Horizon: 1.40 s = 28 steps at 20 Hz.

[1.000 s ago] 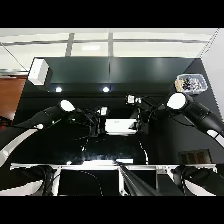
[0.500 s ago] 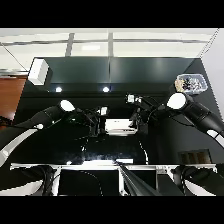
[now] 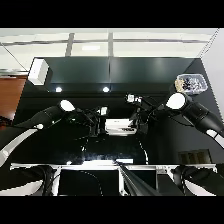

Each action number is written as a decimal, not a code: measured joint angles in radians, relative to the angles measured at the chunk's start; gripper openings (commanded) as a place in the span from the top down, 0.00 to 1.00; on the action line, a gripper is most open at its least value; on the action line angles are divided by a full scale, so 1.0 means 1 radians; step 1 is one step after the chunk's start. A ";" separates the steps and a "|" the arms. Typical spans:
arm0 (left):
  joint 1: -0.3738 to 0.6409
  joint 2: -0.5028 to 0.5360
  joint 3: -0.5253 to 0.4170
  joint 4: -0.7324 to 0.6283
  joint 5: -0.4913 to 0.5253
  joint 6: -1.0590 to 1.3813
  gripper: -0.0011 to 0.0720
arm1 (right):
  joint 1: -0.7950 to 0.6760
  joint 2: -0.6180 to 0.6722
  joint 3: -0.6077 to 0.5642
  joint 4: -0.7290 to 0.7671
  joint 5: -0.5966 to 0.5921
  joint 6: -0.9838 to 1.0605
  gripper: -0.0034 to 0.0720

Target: Fold the box and place the chain.

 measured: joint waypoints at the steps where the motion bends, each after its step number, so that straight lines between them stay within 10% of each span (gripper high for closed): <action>1: 0.000 0.000 0.000 0.000 0.000 0.000 0.30 | 0.000 -0.002 0.000 0.000 0.000 0.000 0.55; 28: 0.000 0.000 0.000 0.000 -0.001 0.001 0.30 | 0.000 -0.003 -0.016 -0.003 0.029 0.024 0.45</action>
